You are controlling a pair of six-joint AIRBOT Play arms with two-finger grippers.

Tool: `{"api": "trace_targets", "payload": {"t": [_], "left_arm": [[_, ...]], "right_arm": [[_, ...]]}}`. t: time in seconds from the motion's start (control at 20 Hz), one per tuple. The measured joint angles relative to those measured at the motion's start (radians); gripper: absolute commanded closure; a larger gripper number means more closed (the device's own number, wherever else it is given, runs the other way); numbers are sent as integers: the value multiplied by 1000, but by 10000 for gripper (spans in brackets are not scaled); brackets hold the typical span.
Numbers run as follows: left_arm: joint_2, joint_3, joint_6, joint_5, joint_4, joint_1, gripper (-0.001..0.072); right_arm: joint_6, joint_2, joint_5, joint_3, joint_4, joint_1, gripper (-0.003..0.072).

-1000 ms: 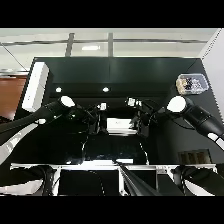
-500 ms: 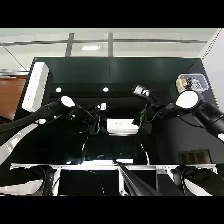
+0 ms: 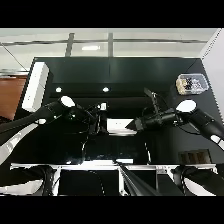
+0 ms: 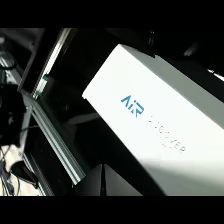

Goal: Fold the box and place the chain.

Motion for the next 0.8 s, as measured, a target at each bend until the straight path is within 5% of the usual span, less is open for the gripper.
{"api": "trace_targets", "payload": {"t": [0.35,0.75,0.8], "left_arm": [[0,0,3,2,0,0,414],[0,0,-3,-4,-3,0,411],[0,0,-5,-6,-2,1,325]], "right_arm": [[64,-81,-97,-29,-20,0,663],[75,-73,-70,4,-104,-13,663],[74,-56,-51,26,-126,-27,663]]}}
